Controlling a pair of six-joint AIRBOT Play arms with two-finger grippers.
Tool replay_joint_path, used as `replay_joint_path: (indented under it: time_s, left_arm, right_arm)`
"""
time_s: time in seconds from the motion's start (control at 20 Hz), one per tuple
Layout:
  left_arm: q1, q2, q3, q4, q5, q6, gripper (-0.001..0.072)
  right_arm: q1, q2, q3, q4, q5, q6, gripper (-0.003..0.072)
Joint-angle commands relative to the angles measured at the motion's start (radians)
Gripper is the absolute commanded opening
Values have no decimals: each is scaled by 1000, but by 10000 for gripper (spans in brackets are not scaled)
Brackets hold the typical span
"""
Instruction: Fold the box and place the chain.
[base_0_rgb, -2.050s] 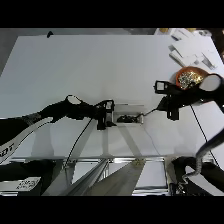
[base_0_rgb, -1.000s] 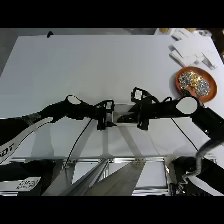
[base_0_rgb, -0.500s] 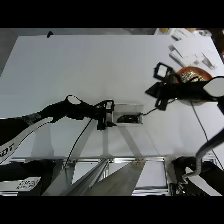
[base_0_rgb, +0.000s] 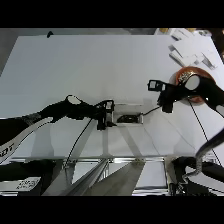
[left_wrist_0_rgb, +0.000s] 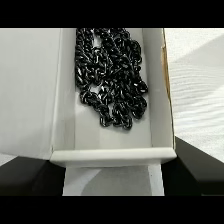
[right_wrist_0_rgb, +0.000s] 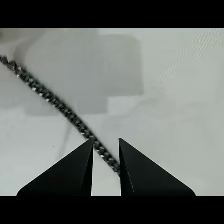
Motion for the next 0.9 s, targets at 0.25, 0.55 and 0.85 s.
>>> replay_joint_path:
  time_s: [0.25, 0.55, 0.85]
  left_arm:
    - [0, 0, 0, 0, 0, 0, 207]
    - [0, 0, 0, 0, 0, 0, 207]
    - [0, 0, 0, 0, 0, 0, 207]
  right_arm:
    - [39, -128, 1, -68, -15, -36, 184]
    - [39, -122, 1, -69, 29, -35, 21]
    - [38, 71, 1, -70, 149, -23, 20]
